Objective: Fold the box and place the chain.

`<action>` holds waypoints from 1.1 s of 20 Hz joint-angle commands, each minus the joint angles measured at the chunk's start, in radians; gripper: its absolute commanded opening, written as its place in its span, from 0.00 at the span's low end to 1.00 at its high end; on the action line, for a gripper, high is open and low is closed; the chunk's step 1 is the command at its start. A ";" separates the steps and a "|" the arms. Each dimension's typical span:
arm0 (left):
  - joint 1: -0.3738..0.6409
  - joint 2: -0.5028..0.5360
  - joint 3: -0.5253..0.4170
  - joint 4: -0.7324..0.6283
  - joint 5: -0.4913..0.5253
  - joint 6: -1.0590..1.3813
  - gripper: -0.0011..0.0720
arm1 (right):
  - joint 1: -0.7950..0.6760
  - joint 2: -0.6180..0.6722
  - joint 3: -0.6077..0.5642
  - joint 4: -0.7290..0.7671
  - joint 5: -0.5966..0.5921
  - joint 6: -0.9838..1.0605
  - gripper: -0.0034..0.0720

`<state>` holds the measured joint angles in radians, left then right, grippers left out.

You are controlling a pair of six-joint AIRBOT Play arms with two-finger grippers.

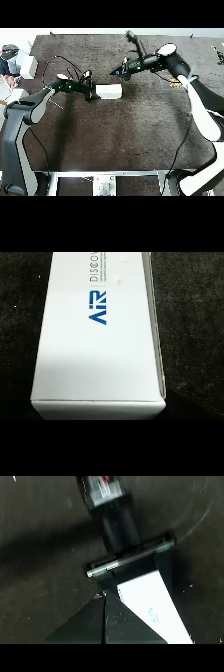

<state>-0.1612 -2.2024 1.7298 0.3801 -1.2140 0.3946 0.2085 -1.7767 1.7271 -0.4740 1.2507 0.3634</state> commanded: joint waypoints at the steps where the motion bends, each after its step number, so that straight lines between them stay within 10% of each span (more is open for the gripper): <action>1: 0.000 0.001 0.000 0.002 -0.001 0.003 0.68 | -0.021 0.208 -0.204 0.022 -0.141 0.011 0.06; 7: 0.000 0.001 0.000 0.001 -0.001 0.003 0.68 | -0.106 0.739 -0.842 0.025 -0.696 0.008 0.06; 19: 0.000 0.001 0.000 -0.003 -0.005 -0.007 0.67 | -0.191 1.503 -1.575 0.022 -1.109 0.008 0.06; 21: 0.004 0.006 0.001 -0.006 -0.019 -0.059 0.06 | -0.191 1.516 -1.590 0.022 -1.125 0.008 0.06; 22: 0.010 0.014 0.001 -0.030 -0.022 -0.063 0.03 | -0.191 1.516 -1.590 0.022 -1.128 0.008 0.06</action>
<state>-0.1581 -2.1986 1.7298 0.3790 -1.2213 0.3706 0.0189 -0.3080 0.1879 -0.4496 0.1757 0.3710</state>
